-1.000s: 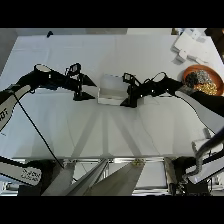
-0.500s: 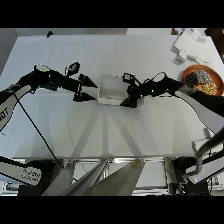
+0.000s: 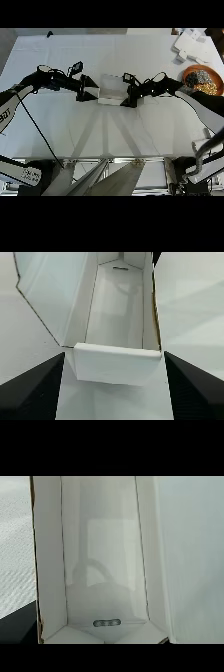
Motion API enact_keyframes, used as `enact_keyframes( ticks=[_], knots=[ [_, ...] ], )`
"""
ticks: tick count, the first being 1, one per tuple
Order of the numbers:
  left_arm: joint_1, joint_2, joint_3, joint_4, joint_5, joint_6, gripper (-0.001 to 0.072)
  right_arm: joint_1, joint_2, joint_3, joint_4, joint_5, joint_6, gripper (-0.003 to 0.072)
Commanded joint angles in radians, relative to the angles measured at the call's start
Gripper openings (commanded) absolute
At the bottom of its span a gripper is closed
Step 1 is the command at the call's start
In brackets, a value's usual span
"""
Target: Fold the box and place the chain.
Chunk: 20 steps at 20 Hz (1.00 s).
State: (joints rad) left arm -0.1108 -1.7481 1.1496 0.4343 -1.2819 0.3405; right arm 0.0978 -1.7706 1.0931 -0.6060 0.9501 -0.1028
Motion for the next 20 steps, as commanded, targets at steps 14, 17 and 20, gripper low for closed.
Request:
enact_keyframes(
  ticks=[14, 17, 20],
  knots=[
    [0.014, -0.03, 0.0, 0.003, 0.019, 0.059, 0.0695, 0.001, -0.001, 0.0, 0.0, 0.0, 0.0, 0.0556],
    [0.05, -0.03, 0.0, -0.037, -0.032, 0.055, 0.0695, 0.001, -0.001, 0.0, 0.0, 0.0, 0.0, 0.0556],
    [0.074, -0.032, 0.0, -0.037, -0.051, 0.159, 0.0695, 0.001, -0.001, 0.0, 0.0, 0.0, 0.0, 0.0556]
  ],
)
